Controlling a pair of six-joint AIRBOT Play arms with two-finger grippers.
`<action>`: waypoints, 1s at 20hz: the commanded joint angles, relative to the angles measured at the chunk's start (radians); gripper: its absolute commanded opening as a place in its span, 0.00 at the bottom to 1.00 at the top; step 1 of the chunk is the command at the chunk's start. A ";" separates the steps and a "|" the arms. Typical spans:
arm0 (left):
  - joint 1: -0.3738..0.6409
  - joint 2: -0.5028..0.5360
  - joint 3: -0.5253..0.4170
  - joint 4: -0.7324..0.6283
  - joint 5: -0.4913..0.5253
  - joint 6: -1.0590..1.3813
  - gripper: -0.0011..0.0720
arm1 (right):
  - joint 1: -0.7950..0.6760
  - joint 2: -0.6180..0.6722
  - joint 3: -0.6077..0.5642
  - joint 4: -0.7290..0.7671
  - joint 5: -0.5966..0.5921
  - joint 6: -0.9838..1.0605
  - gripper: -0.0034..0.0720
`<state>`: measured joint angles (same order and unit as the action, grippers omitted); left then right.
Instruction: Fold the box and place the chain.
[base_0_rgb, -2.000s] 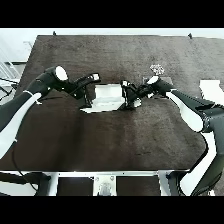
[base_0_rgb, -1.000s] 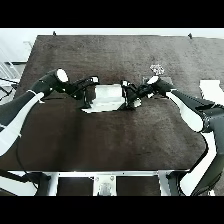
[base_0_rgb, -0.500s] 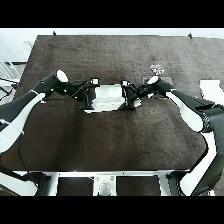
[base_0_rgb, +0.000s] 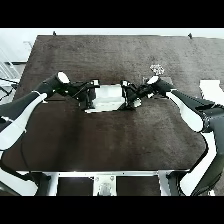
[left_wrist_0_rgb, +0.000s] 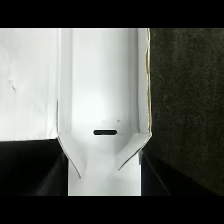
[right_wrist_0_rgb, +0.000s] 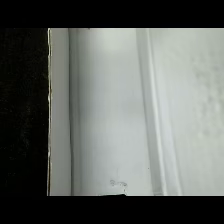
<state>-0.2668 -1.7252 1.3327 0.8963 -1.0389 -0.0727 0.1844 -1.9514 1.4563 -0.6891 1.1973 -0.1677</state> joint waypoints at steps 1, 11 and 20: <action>0.000 -0.022 0.000 -0.009 0.002 0.002 0.73 | 0.000 0.000 0.000 0.000 0.000 0.000 0.81; 0.000 -0.034 0.000 -0.055 0.033 0.026 0.49 | 0.000 0.000 0.000 0.000 0.000 0.000 0.81; 0.000 -0.039 0.000 -0.156 0.034 0.083 0.26 | 0.000 0.000 0.000 0.000 0.000 0.000 0.81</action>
<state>-0.2657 -1.7641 1.3327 0.7811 -1.0058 -0.0143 0.1844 -1.9514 1.4567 -0.6891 1.1969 -0.1680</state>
